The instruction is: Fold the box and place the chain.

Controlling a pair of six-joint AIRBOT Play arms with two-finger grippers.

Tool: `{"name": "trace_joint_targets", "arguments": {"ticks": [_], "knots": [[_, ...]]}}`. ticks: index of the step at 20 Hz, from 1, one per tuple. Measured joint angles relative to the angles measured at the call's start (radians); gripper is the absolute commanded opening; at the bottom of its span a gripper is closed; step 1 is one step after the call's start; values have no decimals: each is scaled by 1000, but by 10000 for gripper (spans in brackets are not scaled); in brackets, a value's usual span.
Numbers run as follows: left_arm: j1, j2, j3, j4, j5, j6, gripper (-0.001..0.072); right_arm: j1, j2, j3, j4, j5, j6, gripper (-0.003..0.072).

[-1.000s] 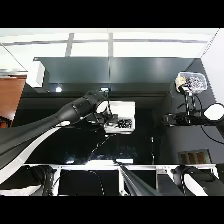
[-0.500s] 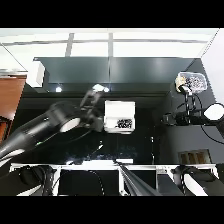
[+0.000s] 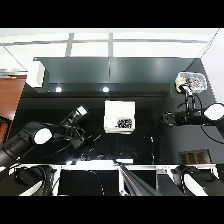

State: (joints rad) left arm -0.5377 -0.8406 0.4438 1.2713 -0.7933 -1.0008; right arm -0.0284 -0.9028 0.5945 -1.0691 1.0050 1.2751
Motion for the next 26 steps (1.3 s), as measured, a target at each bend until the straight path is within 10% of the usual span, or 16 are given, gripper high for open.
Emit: {"name": "trace_joint_targets", "arguments": {"ticks": [13, 26], "knots": [[174, -428, 230, -563, -127, 1023, 720, 0, 0, 0, 45, 49, 35, 312], [152, -563, 274, -689, -78, 1255, 719, 0, 0, 0, 48, 58, 65, 312]]}}
